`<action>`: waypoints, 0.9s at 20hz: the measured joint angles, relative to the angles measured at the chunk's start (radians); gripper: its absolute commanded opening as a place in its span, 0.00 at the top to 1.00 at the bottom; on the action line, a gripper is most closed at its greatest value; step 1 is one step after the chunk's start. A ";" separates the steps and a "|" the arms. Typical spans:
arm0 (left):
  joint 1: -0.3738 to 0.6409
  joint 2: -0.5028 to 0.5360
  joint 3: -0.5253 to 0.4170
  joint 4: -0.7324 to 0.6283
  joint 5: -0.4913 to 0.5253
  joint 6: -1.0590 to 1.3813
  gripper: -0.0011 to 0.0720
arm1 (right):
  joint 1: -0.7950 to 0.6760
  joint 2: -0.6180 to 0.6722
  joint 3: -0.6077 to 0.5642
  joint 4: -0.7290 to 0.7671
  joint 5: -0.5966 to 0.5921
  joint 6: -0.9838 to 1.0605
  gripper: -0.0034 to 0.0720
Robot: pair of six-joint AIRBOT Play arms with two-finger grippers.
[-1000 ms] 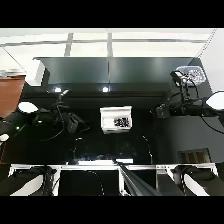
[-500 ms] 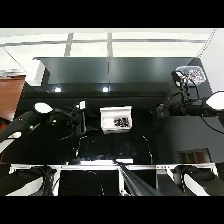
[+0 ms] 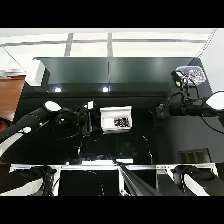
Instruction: Fold the box and place the chain.
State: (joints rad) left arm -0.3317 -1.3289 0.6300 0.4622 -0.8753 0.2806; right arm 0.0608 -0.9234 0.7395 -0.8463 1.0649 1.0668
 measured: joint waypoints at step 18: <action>-0.117 -0.021 0.027 0.031 0.129 -0.039 0.01 | 0.000 0.000 0.000 0.000 -0.015 0.000 0.65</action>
State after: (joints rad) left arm -0.4488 -1.3495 0.6571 0.4931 -0.7460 0.2420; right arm 0.0608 -0.9234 0.7395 -0.8463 1.0496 1.0664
